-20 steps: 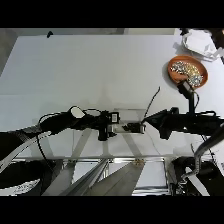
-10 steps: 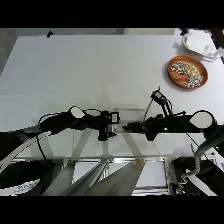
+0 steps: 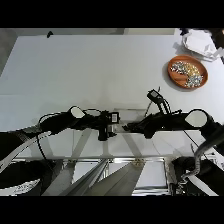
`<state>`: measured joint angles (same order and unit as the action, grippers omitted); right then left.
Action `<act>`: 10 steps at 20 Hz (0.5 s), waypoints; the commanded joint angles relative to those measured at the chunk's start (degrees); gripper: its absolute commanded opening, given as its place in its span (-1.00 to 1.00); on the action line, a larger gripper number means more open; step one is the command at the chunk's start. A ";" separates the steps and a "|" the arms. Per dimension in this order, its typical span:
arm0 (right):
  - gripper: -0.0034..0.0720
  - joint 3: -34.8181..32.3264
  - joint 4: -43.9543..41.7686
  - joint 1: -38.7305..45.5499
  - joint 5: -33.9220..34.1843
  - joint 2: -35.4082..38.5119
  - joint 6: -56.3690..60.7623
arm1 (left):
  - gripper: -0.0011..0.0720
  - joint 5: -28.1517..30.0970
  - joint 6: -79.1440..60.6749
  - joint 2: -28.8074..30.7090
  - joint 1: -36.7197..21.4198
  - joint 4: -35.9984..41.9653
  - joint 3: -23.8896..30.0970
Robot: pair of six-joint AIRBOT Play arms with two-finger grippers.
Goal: Fold the box and place the chain.
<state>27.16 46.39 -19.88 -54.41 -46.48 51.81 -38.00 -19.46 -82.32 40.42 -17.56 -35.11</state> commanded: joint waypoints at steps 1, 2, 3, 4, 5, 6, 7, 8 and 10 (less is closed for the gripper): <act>-0.02 4.52 9.99 1.49 -4.44 3.41 5.77 | -0.23 0.02 -0.02 0.02 0.02 0.00 -0.02; -0.08 5.35 15.10 2.91 -5.99 4.79 7.58 | -0.23 0.00 -0.02 0.02 0.02 -0.02 -0.02; -0.18 5.42 19.85 4.22 -7.17 5.92 8.48 | -0.23 0.02 -0.02 0.02 0.02 -0.02 0.00; -0.19 5.40 24.30 5.05 -8.46 6.58 9.20 | -0.23 0.02 -0.02 0.02 0.02 -0.02 0.00; -0.19 5.31 27.12 5.51 -9.09 6.62 10.23 | -0.23 0.00 -0.02 0.02 0.02 -0.02 -0.02; -0.19 4.94 28.59 5.86 -9.22 6.32 9.75 | -0.23 0.02 -0.02 0.02 0.02 -0.02 -0.02; -0.19 4.55 29.40 5.84 -9.22 5.84 7.87 | -0.23 0.02 -0.02 0.02 0.02 -0.02 -0.02; -0.18 3.96 29.24 5.84 -9.11 5.18 3.58 | -0.23 0.00 -0.02 0.02 0.02 -0.02 -0.02; -0.17 2.25 27.61 5.84 -7.76 3.80 -7.50 | -0.23 0.02 -0.02 0.02 0.02 -0.02 -0.02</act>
